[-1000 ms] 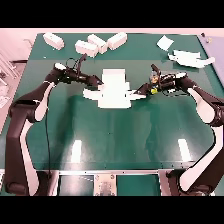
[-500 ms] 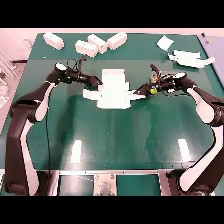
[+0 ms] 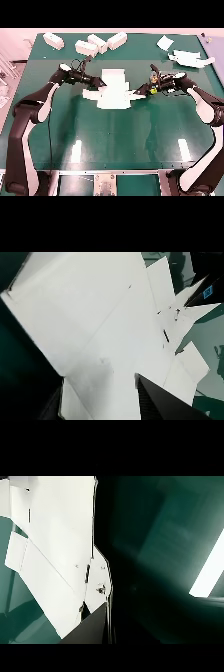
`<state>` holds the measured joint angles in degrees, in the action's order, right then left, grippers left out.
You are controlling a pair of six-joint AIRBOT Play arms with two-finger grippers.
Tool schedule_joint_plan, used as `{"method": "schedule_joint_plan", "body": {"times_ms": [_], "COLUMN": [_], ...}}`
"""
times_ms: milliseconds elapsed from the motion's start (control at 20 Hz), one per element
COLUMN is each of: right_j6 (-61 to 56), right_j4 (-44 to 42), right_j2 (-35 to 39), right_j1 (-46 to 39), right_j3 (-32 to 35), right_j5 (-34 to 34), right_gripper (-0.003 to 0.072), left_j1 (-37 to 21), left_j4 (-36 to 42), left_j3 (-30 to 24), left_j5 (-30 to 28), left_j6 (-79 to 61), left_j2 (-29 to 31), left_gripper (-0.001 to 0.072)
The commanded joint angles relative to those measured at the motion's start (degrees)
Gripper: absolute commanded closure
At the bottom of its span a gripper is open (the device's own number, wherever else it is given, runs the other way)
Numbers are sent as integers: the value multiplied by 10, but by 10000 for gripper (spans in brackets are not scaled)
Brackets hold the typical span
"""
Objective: Fold the box and place the chain.
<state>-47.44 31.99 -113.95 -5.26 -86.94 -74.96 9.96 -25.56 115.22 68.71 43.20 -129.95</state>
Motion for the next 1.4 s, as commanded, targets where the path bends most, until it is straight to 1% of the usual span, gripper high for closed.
{"method": "schedule_joint_plan", "body": {"times_ms": [0, 50, 250, 300, 450, 600, 650, 700, 750, 800, 850, 900, 950, 1000, 1050, 1150, 1350], "right_j6": [1, 1, 1, 1, 1, 1, 1, 1, 1, 1, 1, 1, 1, 1, 1, 1, 1], "right_j4": [0, 0, 0, 0, 0, 0, 0, 0, 0, 0, 0, 0, 0, 0, 0, 0, 0], "right_j2": [0, 0, 0, 0, 0, 0, 0, 0, 0, 0, 0, 0, 0, 0, 0, 0, 0], "right_j1": [0, 0, 0, 0, 0, 1, 1, 1, 1, 1, 1, 1, 1, 1, 1, 1, 1], "right_j3": [-1, -1, -1, -1, -1, -1, -1, -1, -1, -1, -1, -1, -1, -1, -1, -1, -1], "right_j5": [0, 0, 0, 0, 0, 0, 0, 0, 0, 0, 0, 0, 0, 0, 0, 0, 0], "right_gripper": [678, 678, 678, 678, 678, 678, 679, 678, 678, 678, 678, 678, 678, 678, 678, 678, 677], "left_j1": [1, 1, 1, 1, 1, 1, 1, 1, 1, 1, 1, 1, 1, 0, 0, 0, 0], "left_j4": [-2, -2, -2, -2, 2, 10, 12, 12, 12, 12, 19, 27, 38, 41, 42, 51, 80], "left_j3": [1, 1, 1, 1, 1, 0, 0, 0, 0, 0, 0, 0, 0, 0, 0, -5, -36], "left_j5": [-7, -8, -5, -5, 7, 7, 8, 9, 10, 15, 25, 38, 48, 60, 72, 90, 87], "left_j6": [-11, -16, -36, -48, -75, -78, -80, -88, -98, -118, -144, -179, -214, -250, -291, -360, -484], "left_j2": [0, 0, 0, 0, -1, -1, -1, -1, -1, -1, -1, -1, -1, -1, -1, -1, -2], "left_gripper": [272, 353, 374, 488, 488, 489, 502, 561, 580, 580, 599, 600, 649, 659, 685, 685, 686]}}
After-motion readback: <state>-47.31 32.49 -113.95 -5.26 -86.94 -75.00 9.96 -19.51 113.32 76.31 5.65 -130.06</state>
